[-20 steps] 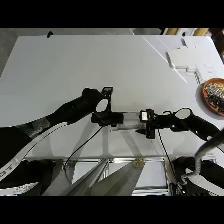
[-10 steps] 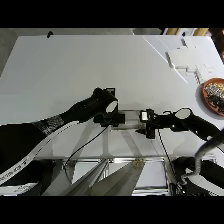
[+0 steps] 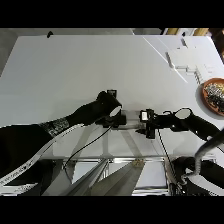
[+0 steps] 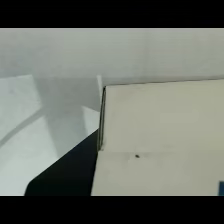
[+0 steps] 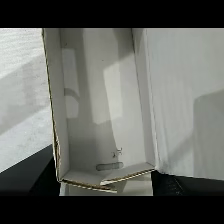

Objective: Fold the box and place the chain.

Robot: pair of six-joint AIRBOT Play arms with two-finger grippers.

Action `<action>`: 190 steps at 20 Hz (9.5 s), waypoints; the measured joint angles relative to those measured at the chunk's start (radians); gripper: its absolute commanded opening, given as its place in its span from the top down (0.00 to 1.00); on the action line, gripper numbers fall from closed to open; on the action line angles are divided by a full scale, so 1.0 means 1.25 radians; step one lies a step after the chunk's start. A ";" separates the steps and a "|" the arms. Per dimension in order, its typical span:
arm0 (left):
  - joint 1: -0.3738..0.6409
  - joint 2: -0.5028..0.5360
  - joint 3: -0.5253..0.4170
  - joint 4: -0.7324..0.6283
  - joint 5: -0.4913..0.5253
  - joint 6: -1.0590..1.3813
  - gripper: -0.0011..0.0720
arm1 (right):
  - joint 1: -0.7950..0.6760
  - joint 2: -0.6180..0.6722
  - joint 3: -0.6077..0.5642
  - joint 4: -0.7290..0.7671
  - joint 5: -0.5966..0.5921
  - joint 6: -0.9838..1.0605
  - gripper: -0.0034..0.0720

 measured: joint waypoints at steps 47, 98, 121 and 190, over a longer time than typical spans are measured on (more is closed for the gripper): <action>0.005 0.015 0.000 -0.035 0.005 -0.004 0.20 | 0.000 0.000 0.000 0.000 0.000 -0.001 0.42; 0.249 0.144 -0.381 -0.656 0.312 2.039 0.02 | 0.000 0.000 0.000 0.000 0.000 0.000 0.42; 0.226 0.200 -0.492 -0.771 0.427 2.133 0.03 | 0.000 0.000 0.000 -0.001 0.002 -0.002 0.42; 0.277 0.161 -0.526 -1.063 0.357 2.340 0.70 | 0.000 0.000 0.000 0.000 0.000 0.000 0.42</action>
